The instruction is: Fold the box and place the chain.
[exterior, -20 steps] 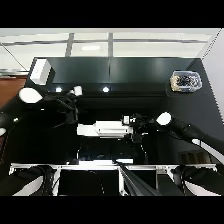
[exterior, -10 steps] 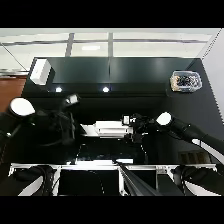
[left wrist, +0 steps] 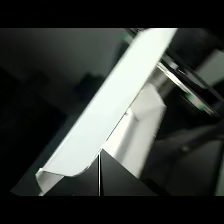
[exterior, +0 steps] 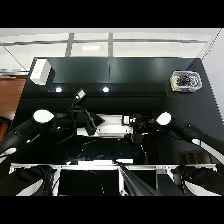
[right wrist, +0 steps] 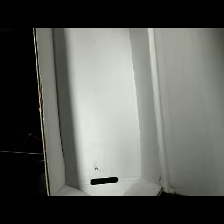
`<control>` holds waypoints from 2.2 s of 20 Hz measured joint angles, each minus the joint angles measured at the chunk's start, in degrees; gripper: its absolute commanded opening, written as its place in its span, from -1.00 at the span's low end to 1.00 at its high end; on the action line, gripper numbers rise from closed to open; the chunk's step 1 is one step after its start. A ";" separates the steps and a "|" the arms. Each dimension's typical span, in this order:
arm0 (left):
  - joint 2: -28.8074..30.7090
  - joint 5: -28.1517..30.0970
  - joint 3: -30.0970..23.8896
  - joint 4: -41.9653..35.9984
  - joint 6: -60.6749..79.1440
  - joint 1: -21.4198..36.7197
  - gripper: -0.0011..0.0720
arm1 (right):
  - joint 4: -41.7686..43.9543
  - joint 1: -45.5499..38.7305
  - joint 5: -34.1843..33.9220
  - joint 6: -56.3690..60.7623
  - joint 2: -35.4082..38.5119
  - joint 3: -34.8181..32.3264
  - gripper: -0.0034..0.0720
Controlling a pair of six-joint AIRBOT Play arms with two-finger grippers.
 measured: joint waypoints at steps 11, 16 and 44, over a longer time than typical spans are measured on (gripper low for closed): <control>-12.70 6.47 4.87 6.23 1.31 -0.50 -0.90 | 0.00 0.00 0.00 0.00 0.00 0.00 -0.44; -13.27 4.59 6.14 9.70 1.29 1.40 -0.90 | -0.02 0.02 0.07 -0.07 0.00 -0.02 -0.44; -2.47 -7.02 1.92 27.58 13.55 1.57 0.37 | 0.02 0.02 -0.02 0.02 0.00 -0.02 -0.44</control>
